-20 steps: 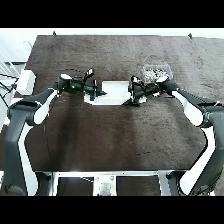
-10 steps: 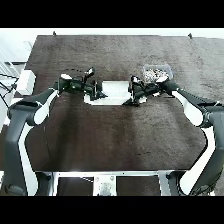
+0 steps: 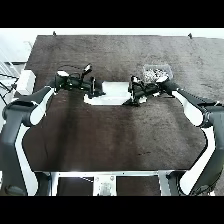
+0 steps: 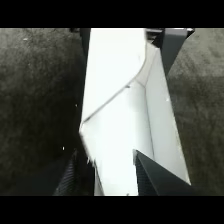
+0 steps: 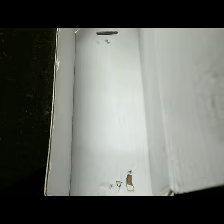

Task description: Fold the box and place the chain.

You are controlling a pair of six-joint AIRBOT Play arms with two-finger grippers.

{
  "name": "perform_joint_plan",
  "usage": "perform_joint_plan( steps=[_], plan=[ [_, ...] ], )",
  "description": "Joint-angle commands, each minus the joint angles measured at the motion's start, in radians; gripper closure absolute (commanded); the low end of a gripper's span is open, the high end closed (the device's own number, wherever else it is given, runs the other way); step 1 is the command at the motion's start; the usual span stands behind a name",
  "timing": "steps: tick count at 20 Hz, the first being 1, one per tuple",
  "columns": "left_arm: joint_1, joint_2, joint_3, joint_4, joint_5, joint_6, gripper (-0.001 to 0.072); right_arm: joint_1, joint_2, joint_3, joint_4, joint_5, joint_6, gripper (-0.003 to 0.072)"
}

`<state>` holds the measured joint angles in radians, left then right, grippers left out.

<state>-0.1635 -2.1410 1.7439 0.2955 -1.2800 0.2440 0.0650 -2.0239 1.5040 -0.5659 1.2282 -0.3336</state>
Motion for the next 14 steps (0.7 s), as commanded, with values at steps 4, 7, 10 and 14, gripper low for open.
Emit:
perform_joint_plan(
  steps=[4, 7, 10, 14],
  plan=[
    [0.058, 0.067, 0.005, 0.070, -0.036, -0.030, 0.0294, 0.001, -0.001, 0.000, 0.000, 0.000, 0.000, 0.0134],
    [0.101, 0.087, 0.006, 0.065, -0.110, -0.062, 0.0295, 0.001, -0.001, 0.000, 0.000, 0.000, 0.000, 0.0134],
    [0.122, 0.091, 0.033, 0.063, -0.237, -0.122, 0.0685, 0.001, -0.001, 0.000, 0.000, 0.000, 0.000, 0.0134],
    [0.090, 0.102, 0.048, 0.071, -0.270, -0.188, 0.0697, 0.001, -0.001, 0.000, 0.000, 0.000, 0.000, 0.0134]
  ],
)
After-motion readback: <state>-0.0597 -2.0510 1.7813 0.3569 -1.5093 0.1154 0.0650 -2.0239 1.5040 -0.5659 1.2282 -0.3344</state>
